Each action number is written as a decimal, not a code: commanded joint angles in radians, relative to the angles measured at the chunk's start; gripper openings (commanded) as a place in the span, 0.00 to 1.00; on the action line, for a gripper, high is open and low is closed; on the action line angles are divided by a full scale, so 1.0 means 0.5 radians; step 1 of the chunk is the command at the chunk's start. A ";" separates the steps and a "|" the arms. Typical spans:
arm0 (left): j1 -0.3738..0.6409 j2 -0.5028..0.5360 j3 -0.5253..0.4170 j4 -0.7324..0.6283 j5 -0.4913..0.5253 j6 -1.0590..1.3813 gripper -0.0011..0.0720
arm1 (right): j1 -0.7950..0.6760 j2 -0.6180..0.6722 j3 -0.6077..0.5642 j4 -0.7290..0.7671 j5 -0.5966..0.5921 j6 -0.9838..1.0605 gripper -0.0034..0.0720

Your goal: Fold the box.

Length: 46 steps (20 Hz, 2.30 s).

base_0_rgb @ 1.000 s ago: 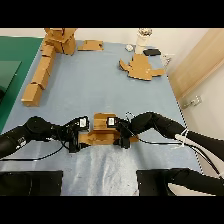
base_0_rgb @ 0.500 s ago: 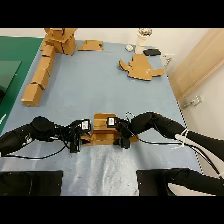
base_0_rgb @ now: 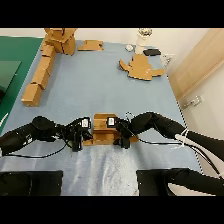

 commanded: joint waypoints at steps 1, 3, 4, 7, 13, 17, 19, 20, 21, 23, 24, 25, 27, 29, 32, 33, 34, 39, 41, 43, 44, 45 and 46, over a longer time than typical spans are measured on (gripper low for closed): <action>-0.024 -0.029 0.000 -0.115 -0.021 0.042 0.13 | 0.001 0.000 -0.002 0.000 0.000 0.001 0.58; -0.048 -0.048 0.000 -0.159 -0.003 0.065 0.13 | 0.001 0.000 -0.002 0.000 0.000 0.001 0.58; -0.051 -0.053 0.000 -0.177 -0.004 0.067 0.13 | 0.001 0.000 -0.002 -0.001 0.001 0.001 0.58; -0.062 -0.053 0.000 -0.191 0.005 0.072 0.13 | 0.001 0.000 -0.002 -0.001 0.001 0.001 0.58; -0.062 -0.053 0.000 -0.212 -0.090 0.069 0.75 | 0.001 0.000 -0.002 -0.001 0.001 0.001 0.58; -0.062 -0.053 -0.001 -0.223 -0.111 0.069 0.75 | 0.001 0.000 -0.002 -0.002 0.000 0.001 0.58; -0.062 -0.053 -0.001 -0.242 -0.112 0.069 0.75 | 0.001 0.000 -0.002 -0.001 0.001 0.001 0.58; -0.062 -0.053 -0.001 -0.241 -0.110 0.069 0.75 | 0.001 0.000 -0.002 -0.001 0.001 0.001 0.58; -0.062 -0.053 0.000 -0.241 -0.110 0.069 0.75 | 0.001 0.000 -0.002 -0.001 0.001 0.001 0.58; -0.062 -0.053 0.000 -0.242 -0.101 0.069 0.93 | 0.001 0.000 -0.002 -0.001 0.001 0.001 0.58; -0.062 -0.053 0.000 -0.241 -0.087 0.069 0.94 | 0.001 0.000 -0.002 -0.001 0.001 0.001 0.58; -0.061 -0.053 -0.001 -0.241 -0.086 0.069 0.94 | 0.001 0.000 -0.002 -0.001 0.001 0.001 0.58; -0.061 -0.053 -0.001 -0.240 -0.085 0.062 0.94 | 0.001 0.000 -0.002 -0.002 0.001 0.001 0.58; -0.061 -0.053 -0.001 -0.230 -0.066 0.062 0.94 | 0.001 0.000 -0.002 -0.002 0.001 0.001 0.58; -0.061 -0.051 0.000 -0.105 0.043 0.027 0.53 | 0.001 0.000 -0.002 -0.001 0.001 0.001 0.58; -0.060 -0.047 0.002 -0.037 0.060 -0.008 0.30 | 0.001 0.000 -0.002 -0.001 0.001 0.001 0.58; -0.060 -0.034 0.005 0.041 0.072 -0.066 0.18 | 0.001 0.000 -0.002 -0.001 0.001 0.001 0.58; -0.060 0.243 0.021 0.433 0.148 -0.568 0.15 | 0.001 0.000 -0.002 -0.002 0.001 0.001 0.58; -0.059 0.432 0.021 0.688 0.187 -0.908 0.15 | 0.001 0.000 -0.002 -0.002 0.001 0.001 0.58; -0.056 0.633 0.021 0.948 0.190 -1.424 0.03 | 0.001 0.000 -0.002 -0.001 0.001 0.001 0.58; -0.054 0.721 0.021 1.096 0.195 -1.766 0.03 | 0.001 0.000 -0.002 -0.001 0.001 0.001 0.58; -0.030 0.803 0.021 1.287 0.200 -2.260 0.03 | 0.001 0.000 -0.002 -0.002 0.001 0.001 0.58; 0.027 0.857 0.021 1.517 0.182 -2.838 0.03 | 0.001 0.000 -0.002 -0.002 0.000 0.001 0.58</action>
